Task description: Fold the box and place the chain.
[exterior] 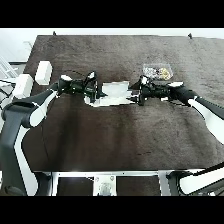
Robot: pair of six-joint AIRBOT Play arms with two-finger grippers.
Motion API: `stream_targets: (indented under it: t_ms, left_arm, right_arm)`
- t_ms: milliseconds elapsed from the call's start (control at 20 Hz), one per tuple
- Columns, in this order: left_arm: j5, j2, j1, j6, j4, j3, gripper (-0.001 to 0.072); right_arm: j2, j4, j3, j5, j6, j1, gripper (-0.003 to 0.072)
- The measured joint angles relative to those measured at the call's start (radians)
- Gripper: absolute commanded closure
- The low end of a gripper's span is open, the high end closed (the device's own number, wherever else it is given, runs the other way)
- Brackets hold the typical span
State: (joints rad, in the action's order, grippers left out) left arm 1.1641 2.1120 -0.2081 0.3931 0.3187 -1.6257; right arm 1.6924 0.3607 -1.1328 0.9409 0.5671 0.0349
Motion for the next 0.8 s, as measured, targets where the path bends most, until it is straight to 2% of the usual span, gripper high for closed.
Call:
stream_targets:
  t_ms: [500,800]
  left_arm:
    - [0.0,0.0,0.0,0.0,0.0,0.0,0.0686]
    - [0.002,0.0,0.0,0.001,0.0,0.0,0.0686]
  right_arm:
    - [0.106,0.051,-0.118,0.15,-0.041,-0.021,0.0077]
    - [0.14,0.088,-0.141,0.212,-0.072,-0.024,0.0077]
